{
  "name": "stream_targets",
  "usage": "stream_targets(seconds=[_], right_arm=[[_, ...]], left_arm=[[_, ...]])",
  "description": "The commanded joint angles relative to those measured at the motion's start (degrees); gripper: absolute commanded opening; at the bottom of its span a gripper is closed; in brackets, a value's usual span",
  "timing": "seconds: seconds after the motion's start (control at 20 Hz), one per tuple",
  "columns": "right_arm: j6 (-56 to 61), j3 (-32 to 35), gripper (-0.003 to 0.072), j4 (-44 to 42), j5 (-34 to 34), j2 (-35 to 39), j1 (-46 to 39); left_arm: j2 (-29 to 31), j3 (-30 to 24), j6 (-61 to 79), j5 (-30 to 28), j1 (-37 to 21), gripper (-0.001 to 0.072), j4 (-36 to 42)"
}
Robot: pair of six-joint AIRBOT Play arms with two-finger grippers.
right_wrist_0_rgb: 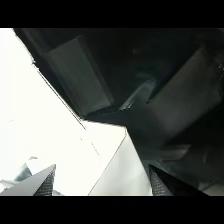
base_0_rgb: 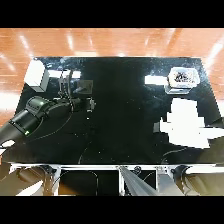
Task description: Fold the box and place the chain.
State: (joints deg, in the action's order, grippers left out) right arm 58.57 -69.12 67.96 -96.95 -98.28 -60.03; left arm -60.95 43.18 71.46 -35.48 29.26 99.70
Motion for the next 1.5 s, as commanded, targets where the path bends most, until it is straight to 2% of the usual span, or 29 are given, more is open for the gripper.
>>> stream_targets(seconds=[0.0, 0.15, 0.2, 0.25, 0.3, 0.5, 0.65, 0.85, 0.95, 1.05, 1.2, 1.4, 1.45], right_arm=[[-0.1, 0.0, 0.0713, 1.6, -0.3, -0.5, 2.1], [-0.1, 0.1, 0.0712, 2.3, -0.3, -0.5, 3.5], [-0.1, 0.1, 0.0581, 2.3, -0.4, -0.5, 4.2], [-1.1, 0.1, 0.0319, 2.2, -0.3, -0.5, 4.8], [-3.1, 0.1, 0.0019, 2.2, -1.1, -0.5, 5.6], [-4.3, 0.1, 0.0030, 1.7, -3.2, -0.2, 10.5], [-4.2, 0.2, 0.0030, -4.7, -3.2, 1.1, 16.2], [-3.8, 0.2, 0.0030, -14.2, -1.0, 5.2, 27.5], [-4.2, 0.3, 0.0030, -16.6, 1.1, 8.2, 35.2], [-3.5, 2.1, 0.0030, -19.8, 7.1, 12.2, 43.6], [-1.2, 7.7, 0.0030, -21.8, 20.7, 18.8, 56.8], [-1.2, 21.6, 0.0030, -19.5, 44.9, 31.0, 72.4], [0.0, 24.9, 0.0030, -19.5, 47.9, 33.6, 74.2]], left_arm=[[0.0, 0.0, 0.0, 0.1, 0.0, 0.0626, 0.0], [0.0, 0.0, 0.0, 0.2, 0.0, 0.0626, 0.0], [0.0, 0.0, 0.0, 0.2, 0.0, 0.0626, 0.0], [0.0, 0.0, 0.0, 0.2, 0.0, 0.0626, 0.0], [0.0, 0.0, 0.0, 0.2, 0.0, 0.0626, 0.1], [0.0, 0.0, 0.0, 0.1, 0.0, 0.0626, 0.1], [0.0, 0.0, 0.0, 0.0, 0.0, 0.0626, 0.1], [0.3, 0.0, 0.1, -1.6, -1.5, 0.0626, 0.9], [0.3, 0.0, 0.0, -2.6, -4.8, 0.0626, 0.9], [0.3, 0.3, 0.1, -4.6, -10.6, 0.0626, 1.9], [0.3, 0.4, 4.8, -9.6, -17.5, 0.0626, 7.6], [0.2, 0.4, 21.8, -17.9, -18.5, 0.0626, 18.6], [0.0, 0.4, 25.8, -18.8, -18.8, 0.0626, 20.6]])
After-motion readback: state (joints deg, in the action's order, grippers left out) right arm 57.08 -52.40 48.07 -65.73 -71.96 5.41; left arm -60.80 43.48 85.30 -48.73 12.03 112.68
